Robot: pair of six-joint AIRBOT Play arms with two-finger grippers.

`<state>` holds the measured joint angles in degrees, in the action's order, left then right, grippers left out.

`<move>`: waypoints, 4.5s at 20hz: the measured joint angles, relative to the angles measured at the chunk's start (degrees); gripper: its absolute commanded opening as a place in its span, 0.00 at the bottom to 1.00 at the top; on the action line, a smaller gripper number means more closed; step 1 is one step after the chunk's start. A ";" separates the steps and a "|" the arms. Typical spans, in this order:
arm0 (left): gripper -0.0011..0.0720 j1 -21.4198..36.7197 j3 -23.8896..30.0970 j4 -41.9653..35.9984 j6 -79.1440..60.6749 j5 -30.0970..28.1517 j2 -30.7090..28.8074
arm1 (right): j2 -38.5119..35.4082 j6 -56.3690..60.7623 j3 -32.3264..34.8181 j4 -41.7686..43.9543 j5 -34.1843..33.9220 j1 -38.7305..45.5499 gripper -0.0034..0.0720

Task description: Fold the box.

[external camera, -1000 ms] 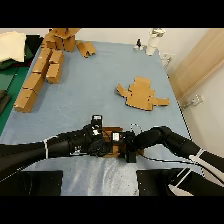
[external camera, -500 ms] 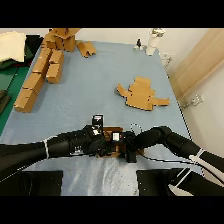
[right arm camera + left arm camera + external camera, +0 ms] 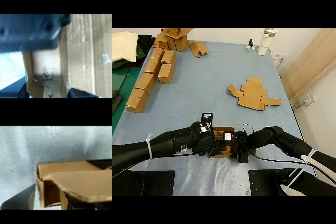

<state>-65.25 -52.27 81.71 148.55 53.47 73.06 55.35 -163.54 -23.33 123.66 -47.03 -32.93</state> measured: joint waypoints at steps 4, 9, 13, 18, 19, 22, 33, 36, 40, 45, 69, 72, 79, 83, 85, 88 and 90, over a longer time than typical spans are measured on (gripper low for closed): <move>0.59 1.62 0.00 1.11 -0.37 2.64 -2.08 | 0.00 -0.02 0.00 0.00 -0.02 0.00 0.71; 0.49 2.27 0.00 1.97 -1.77 5.60 -3.30 | 0.00 -0.02 0.00 -0.02 -0.02 0.00 0.71; 0.49 2.43 0.00 1.81 -3.06 6.38 -4.59 | 0.00 -0.02 0.00 -0.02 0.00 0.00 0.71; 0.07 2.43 0.00 1.88 -4.11 7.39 -8.04 | 0.00 -0.02 0.00 -0.04 0.00 0.00 0.71; 0.03 2.43 0.00 1.97 -4.66 7.80 -8.68 | 0.00 -0.02 0.00 -0.04 0.00 0.00 0.71; 0.03 2.86 0.44 2.25 -8.57 10.49 -9.77 | 0.00 -0.02 0.00 -0.04 0.00 0.00 0.71; 0.05 25.64 16.96 -28.13 -86.86 5.77 -18.49 | 0.00 -0.04 0.00 -0.04 0.00 0.00 0.71; 0.97 26.95 18.80 -30.88 -101.18 3.72 -18.60 | -0.02 -0.02 0.00 -0.04 0.00 0.00 0.71; 0.97 27.12 21.14 -32.20 -113.44 -2.60 -17.97 | 0.00 -0.02 0.00 -0.04 0.00 0.00 0.71; 0.97 22.03 26.16 -34.42 -127.88 -16.52 -17.79 | 0.00 -0.02 0.00 -0.04 0.00 0.00 0.71; 0.97 17.40 28.37 -55.17 -151.73 -25.09 -12.74 | 0.00 -0.04 0.00 -0.04 -0.02 0.00 0.71; 0.97 17.40 28.35 -56.24 -153.20 -25.14 -11.56 | 0.00 -0.04 0.00 -0.04 0.00 -0.02 0.71; 0.97 17.40 28.02 -58.27 -156.34 -25.73 -9.94 | 0.00 -0.04 0.00 -0.07 0.00 0.00 0.71; 0.97 17.40 27.12 -58.86 -157.02 -25.88 -8.87 | 0.00 -0.02 0.00 -0.07 0.00 0.00 0.71; 0.78 17.40 26.84 -58.93 -157.87 -25.64 -8.31 | 0.00 -0.02 0.00 -0.04 0.00 0.00 0.71; 0.78 17.40 26.60 -58.97 -158.64 -25.14 -7.93 | 0.00 -0.04 0.00 -0.07 0.00 0.00 0.71; 0.78 17.40 26.56 -59.04 -158.90 -24.98 -7.80 | -0.02 -0.02 0.00 -0.07 0.00 -0.02 0.71</move>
<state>-47.86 -25.71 22.68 -10.35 28.49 65.25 55.33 -163.57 -23.33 123.59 -47.03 -32.95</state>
